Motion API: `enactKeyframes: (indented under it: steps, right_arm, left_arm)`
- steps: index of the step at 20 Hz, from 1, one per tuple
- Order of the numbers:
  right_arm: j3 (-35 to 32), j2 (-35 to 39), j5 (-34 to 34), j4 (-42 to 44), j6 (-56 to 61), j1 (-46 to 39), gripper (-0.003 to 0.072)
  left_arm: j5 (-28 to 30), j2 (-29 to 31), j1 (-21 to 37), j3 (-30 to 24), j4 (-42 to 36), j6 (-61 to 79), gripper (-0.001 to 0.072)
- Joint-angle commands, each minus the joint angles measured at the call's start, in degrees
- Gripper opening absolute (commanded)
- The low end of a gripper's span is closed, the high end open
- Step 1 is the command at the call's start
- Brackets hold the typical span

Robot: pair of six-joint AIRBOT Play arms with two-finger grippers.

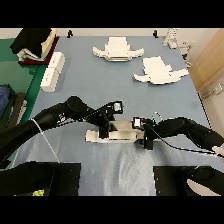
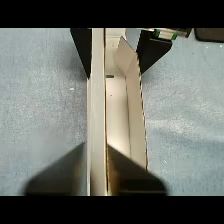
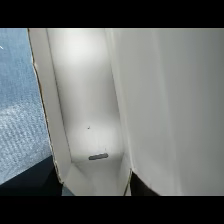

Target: Fold the box.

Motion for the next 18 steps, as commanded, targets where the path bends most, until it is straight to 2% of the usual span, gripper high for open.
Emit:
enactKeyframes:
  steps: [1, 4, 6, 9, 11, 12, 13, 14, 15, 16, 18]
  right_arm:
    - [-0.04, 0.00, -0.02, 0.00, 0.00, 0.02, 0.0407]
    - [-0.04, 0.00, -0.04, 0.02, 0.00, 0.02, 0.0407]
    - [-0.04, 0.00, -0.04, 0.00, 0.00, 0.02, 0.0407]
    - [-0.04, 0.00, -0.04, 0.00, 0.00, 0.02, 0.0407]
    - [-0.04, 0.00, -0.04, 0.00, 0.00, 0.02, 0.0407]
    - [-0.04, 0.00, -0.04, 0.00, 0.00, 0.02, 0.0407]
    - [-0.04, 0.00, -0.04, 0.00, 0.00, 0.02, 0.0407]
    - [-0.04, 0.00, -0.04, 0.00, 0.00, 0.02, 0.0407]
    - [-0.04, 0.00, -0.04, 0.02, 0.00, 0.02, 0.0408]
    - [-0.04, 0.00, -0.04, 0.00, 0.00, 0.02, 0.0407]
    - [-0.04, 0.00, -0.04, 0.00, 0.00, 0.02, 0.0407]
  left_arm:
    - [0.09, 0.00, 0.02, 0.07, 0.13, -1.42, 0.0485]
    - [0.02, 0.92, 0.48, 0.07, 3.74, -4.59, 0.0486]
    - [-1.03, 3.69, 2.38, 0.07, 10.69, -12.98, 0.0487]
    - [-6.34, 10.27, 7.48, 0.07, 21.55, -27.69, 0.0486]
    - [-13.53, 14.45, 10.99, 0.07, 24.41, -37.77, 0.0479]
    - [-18.01, 15.98, 12.26, 0.07, 24.37, -41.70, 0.0379]
    - [-22.97, 17.20, 12.70, 0.07, 24.35, -44.81, 0.0193]
    - [-27.30, 17.79, 12.48, 0.04, 23.82, -46.71, 0.0045]
    - [-30.88, 17.86, 11.67, -0.02, 21.68, -49.16, 0.0017]
    - [-31.82, 17.86, 10.47, -0.44, 18.67, -52.54, 0.0016]
    - [-28.17, 17.62, 6.32, -1.90, 10.80, -56.57, 0.0016]
